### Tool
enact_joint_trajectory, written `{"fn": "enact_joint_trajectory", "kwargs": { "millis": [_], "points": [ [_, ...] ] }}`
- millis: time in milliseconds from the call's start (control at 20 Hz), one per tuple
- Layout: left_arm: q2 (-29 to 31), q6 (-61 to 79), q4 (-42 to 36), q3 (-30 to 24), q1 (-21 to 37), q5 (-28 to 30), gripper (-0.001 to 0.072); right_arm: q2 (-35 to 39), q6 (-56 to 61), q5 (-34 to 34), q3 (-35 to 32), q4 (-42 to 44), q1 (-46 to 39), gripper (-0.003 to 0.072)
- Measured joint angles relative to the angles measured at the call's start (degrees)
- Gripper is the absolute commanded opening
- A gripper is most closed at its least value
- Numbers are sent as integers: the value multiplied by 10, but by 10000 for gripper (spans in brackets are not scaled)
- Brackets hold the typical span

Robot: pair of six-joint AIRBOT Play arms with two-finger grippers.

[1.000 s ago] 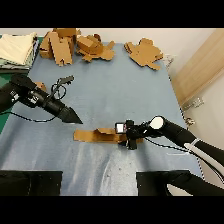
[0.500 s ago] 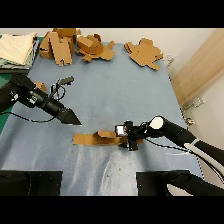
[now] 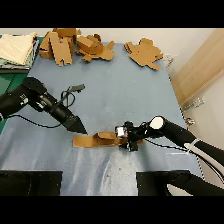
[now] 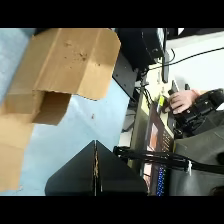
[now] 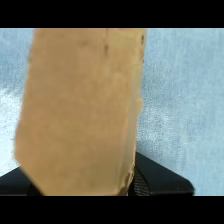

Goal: Fold the box.

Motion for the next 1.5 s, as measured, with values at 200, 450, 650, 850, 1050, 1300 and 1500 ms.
{"fn": "enact_joint_trajectory", "kwargs": {
  "millis": [200,450,650,850,1050,1300,1500],
  "points": [
    [0,-27,-1,-45,-70,48,13,0,0,0,0,13,0,591],
    [0,-46,-70,-82,-140,158,13,0,-1,0,0,26,0,592],
    [0,-39,-147,-88,-164,278,13,0,-1,0,0,28,0,592],
    [0,-37,-178,-90,-171,354,13,0,-1,0,0,17,0,592],
    [0,-36,-188,-90,-173,386,13,-1,5,0,0,-3,0,592],
    [-19,-42,-198,-90,-173,403,13,-1,9,0,0,-10,0,592],
    [-48,-63,-199,-86,-173,419,13,-1,10,0,0,-13,0,592]
  ]
}}
